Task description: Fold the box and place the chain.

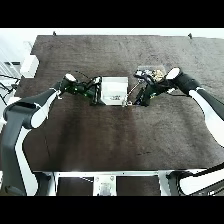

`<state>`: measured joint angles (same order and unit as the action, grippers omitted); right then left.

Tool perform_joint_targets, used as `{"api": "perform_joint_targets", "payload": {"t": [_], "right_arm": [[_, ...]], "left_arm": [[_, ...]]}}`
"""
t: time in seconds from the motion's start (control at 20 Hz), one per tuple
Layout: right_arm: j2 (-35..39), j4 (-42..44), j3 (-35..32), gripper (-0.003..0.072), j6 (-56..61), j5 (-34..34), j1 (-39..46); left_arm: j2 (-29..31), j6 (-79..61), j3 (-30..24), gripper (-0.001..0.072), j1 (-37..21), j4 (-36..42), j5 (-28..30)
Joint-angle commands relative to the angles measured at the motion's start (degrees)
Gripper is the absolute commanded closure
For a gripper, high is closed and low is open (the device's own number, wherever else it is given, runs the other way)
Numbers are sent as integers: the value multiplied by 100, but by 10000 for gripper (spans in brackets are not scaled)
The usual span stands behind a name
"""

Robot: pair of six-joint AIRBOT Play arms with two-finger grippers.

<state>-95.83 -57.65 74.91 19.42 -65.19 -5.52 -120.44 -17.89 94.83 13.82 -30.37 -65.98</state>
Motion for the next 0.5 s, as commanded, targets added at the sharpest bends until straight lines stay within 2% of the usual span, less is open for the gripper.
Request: {"api": "perform_joint_targets", "payload": {"t": [0.0, 0.15, 0.45], "right_arm": [[2, -94, -238, 253, -525, 758, -227], [-42, -98, -238, 265, -706, 1143, -485], [-374, -190, -232, 284, -796, 1163, -597]], "left_arm": [[-2, 0, 4, 290, -4, 0, 0], [-2, 0, 4, 290, -4, 0, 0], [-2, 0, 4, 290, -4, 0, 0]]}}
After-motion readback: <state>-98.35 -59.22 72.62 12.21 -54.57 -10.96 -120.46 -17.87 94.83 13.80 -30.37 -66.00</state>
